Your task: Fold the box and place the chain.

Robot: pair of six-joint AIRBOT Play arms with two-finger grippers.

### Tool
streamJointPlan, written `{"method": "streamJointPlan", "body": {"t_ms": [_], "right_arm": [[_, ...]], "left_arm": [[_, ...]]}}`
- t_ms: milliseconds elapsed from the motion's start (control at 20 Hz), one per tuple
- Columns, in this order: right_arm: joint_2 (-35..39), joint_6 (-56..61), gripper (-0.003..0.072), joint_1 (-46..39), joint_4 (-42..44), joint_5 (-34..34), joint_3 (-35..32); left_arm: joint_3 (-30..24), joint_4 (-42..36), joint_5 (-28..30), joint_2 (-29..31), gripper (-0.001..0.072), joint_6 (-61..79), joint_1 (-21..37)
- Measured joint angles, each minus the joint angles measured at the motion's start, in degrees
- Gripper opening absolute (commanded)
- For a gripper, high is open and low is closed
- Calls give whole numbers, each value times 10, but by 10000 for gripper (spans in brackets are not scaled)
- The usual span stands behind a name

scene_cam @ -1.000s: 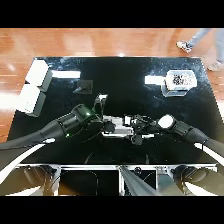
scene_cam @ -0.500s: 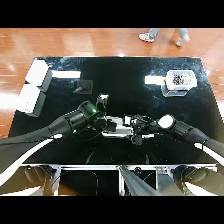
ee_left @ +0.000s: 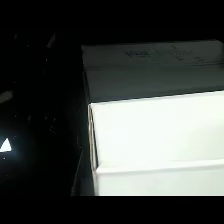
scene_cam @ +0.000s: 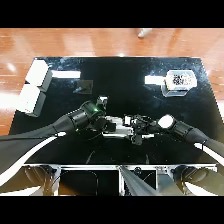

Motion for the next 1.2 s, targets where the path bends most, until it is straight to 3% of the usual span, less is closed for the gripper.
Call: {"method": "streamJointPlan", "body": {"t_ms": [200,450,650,700,750,850,1000,1100,1200], "right_arm": [[0,0,550,0,0,0,0],[0,0,550,0,0,1,0],[0,2,550,0,0,0,0],[0,2,550,0,0,0,0],[0,2,550,0,0,0,0],[0,-2,550,0,-1,-1,0],[0,-2,550,0,-1,-1,0],[0,-2,550,0,0,-1,0],[0,-1,550,0,0,-1,0]], "left_arm": [[0,-4,-2,-3,305,0,1],[1,-8,-6,-5,35,-2,0],[4,-10,-7,-5,22,5,-1],[4,-10,-7,-5,26,7,-2],[5,-11,-8,-5,74,9,-2],[5,-12,-12,-5,323,14,-2],[5,-14,-20,-5,329,13,-2],[6,-14,-18,-5,280,14,-2],[5,-12,-11,-5,39,13,-2]]}}
